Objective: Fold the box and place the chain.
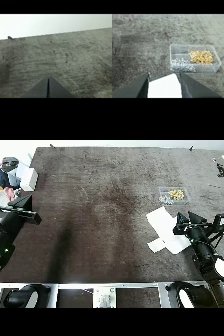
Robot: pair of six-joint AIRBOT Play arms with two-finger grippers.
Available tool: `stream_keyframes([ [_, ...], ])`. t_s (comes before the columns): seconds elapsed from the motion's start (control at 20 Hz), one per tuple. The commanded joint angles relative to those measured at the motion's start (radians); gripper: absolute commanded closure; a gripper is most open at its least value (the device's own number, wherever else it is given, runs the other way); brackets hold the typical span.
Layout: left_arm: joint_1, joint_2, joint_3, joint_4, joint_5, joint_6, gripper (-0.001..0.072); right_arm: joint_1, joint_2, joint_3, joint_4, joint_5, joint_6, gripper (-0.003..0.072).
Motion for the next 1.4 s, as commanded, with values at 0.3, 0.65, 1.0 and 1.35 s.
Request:
stream_keyframes([
  [0.3,-0.001,0.000,-0.001,0.000,0.000,0.000,0.0697,0.001,0.001,0.008,-0.007,0.014,0.000,0.0244],
  [0.65,-0.001,0.000,-0.001,0.000,0.000,0.000,0.0697,-0.002,-0.052,0.193,-0.023,-0.053,0.001,0.0243],
  [1.0,-0.001,0.000,-0.001,0.000,0.000,0.000,0.0697,-0.262,-0.440,0.480,-0.030,0.294,0.071,0.0243],
  [1.35,-0.001,0.000,-0.001,0.000,0.000,0.000,0.0697,-0.657,-0.882,0.855,-0.675,0.935,0.574,0.0242],
])
